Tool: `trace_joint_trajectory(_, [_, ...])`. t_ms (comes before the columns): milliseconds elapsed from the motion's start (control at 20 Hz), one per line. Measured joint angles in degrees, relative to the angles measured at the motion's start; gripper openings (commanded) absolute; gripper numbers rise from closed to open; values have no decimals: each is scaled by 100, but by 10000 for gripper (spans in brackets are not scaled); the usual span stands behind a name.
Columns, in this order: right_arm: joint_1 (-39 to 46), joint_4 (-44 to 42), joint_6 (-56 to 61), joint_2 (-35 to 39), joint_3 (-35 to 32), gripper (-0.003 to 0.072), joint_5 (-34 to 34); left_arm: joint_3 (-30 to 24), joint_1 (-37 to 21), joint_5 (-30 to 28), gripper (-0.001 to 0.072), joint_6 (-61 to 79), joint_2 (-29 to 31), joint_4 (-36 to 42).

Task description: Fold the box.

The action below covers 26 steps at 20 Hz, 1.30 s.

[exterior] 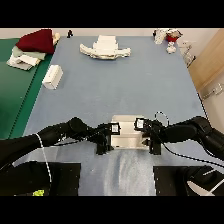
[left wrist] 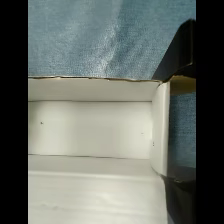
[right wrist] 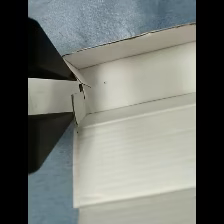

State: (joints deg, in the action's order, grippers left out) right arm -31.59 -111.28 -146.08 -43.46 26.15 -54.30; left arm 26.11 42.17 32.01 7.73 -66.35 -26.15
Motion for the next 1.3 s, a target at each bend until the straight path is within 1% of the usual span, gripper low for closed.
trace_joint_trajectory(250, [-52,-260,-168,-39,0,287,122,0,0,0,393,-2,0,2])
trace_joint_trajectory(300, [-57,-323,-208,-72,0,328,146,0,0,2,392,-2,0,2])
trace_joint_trajectory(350, [-59,-389,-236,-118,-2,541,162,0,0,2,392,-2,0,2])
trace_joint_trajectory(400, [-61,-466,-286,-177,0,609,186,0,0,2,392,0,0,0])
trace_joint_trajectory(600, [-61,-656,-549,-341,0,607,308,0,0,0,392,0,0,0])
trace_joint_trajectory(700, [-61,-691,-608,-358,0,589,332,0,0,0,392,-2,0,2])
trace_joint_trajectory(750, [-61,-688,-612,-350,-2,567,330,0,0,2,392,-2,0,2])
trace_joint_trajectory(800, [-63,-662,-570,-321,0,430,323,0,0,2,392,-2,0,2])
trace_joint_trajectory(850, [-63,-577,-413,-275,15,320,269,0,0,2,392,-4,0,4])
trace_joint_trajectory(900, [-66,-426,-190,-223,46,234,181,0,0,2,392,-7,0,9])
trace_joint_trajectory(950, [-68,-166,166,-157,98,117,39,0,0,2,392,-4,0,7])
trace_joint_trajectory(1000, [-68,151,605,-96,157,32,-116,0,0,2,392,-4,0,7])
trace_joint_trajectory(1100, [-68,1080,1827,33,319,6,-509,0,0,2,392,-9,0,9])
trace_joint_trajectory(1300, [83,3397,4826,179,667,4,-1335,0,0,2,392,-7,0,7])
